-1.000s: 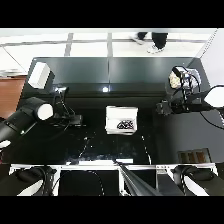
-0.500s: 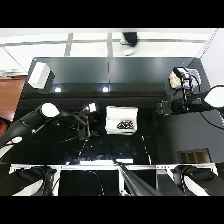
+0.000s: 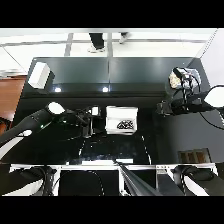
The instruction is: Fold the box and place the chain.
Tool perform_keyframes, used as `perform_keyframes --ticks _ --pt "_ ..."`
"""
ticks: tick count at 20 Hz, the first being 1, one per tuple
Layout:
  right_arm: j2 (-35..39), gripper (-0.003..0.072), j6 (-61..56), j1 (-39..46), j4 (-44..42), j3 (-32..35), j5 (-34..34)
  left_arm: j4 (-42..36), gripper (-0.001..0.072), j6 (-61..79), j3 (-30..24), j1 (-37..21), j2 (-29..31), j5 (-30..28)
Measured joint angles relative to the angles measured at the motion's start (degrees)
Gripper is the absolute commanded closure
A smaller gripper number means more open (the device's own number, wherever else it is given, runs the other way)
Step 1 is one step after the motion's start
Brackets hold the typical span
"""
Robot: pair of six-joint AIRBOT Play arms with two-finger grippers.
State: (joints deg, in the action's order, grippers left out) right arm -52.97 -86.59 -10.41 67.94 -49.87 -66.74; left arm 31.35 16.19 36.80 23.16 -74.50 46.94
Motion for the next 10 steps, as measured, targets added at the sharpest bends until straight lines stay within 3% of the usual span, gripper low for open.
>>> perform_keyframes --ticks 4,6,10 --pt "0.00 0.0411 0.00 0.00 -0.13 0.00 0.35 -1.38 0.0002 1.27 1.99 1.42 -2.67 -0.44" --pt "0.00 0.0469 0.00 0.00 -0.20 -0.02 0.76 -1.64 0.0003 1.49 2.67 2.51 -3.67 -0.44" --pt "0.00 0.0469 0.00 0.00 -0.24 0.00 1.25 -2.25 0.0008 1.70 3.45 5.05 -4.76 -2.73"
